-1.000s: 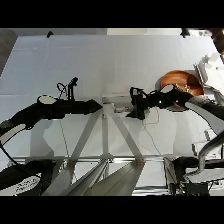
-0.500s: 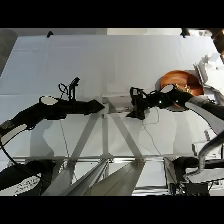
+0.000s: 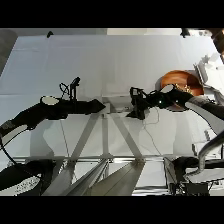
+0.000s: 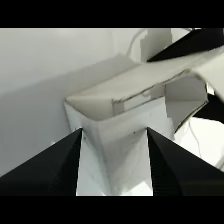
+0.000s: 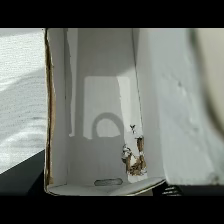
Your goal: Fold the box and place the chain.
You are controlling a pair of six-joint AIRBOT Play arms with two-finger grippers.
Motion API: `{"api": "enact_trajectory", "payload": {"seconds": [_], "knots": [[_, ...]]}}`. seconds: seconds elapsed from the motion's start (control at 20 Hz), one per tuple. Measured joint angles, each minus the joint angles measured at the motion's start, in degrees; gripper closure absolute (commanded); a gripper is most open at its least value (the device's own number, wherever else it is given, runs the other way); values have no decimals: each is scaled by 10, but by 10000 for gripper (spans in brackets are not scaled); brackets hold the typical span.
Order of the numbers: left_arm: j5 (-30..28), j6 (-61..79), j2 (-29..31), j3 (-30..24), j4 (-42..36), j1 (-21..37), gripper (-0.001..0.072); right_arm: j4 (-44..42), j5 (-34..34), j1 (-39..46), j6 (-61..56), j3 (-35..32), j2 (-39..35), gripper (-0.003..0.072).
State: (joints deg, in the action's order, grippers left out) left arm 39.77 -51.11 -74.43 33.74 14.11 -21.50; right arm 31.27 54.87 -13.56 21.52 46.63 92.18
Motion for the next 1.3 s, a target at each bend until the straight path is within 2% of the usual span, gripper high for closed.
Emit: {"api": "enact_trajectory", "payload": {"seconds": [0.15, 0.4, 0.6, 1.0, 1.3], "knots": [[-26, -16, 0, 23, 34, -20, 275, 0, 0, 0, 0, 0, 0, 283], [-43, -146, -10, 68, 185, -48, 276, 0, 0, 0, 0, 0, 0, 283], [-37, -224, -23, 97, 284, -67, 276, 0, 0, 0, 0, 0, 0, 283], [-9, -337, -54, 165, 422, -104, 276, 0, 0, 0, 0, 0, 0, 283], [17, -407, -64, 182, 525, -119, 276, 0, 0, 0, 0, 0, 0, 283]]}}
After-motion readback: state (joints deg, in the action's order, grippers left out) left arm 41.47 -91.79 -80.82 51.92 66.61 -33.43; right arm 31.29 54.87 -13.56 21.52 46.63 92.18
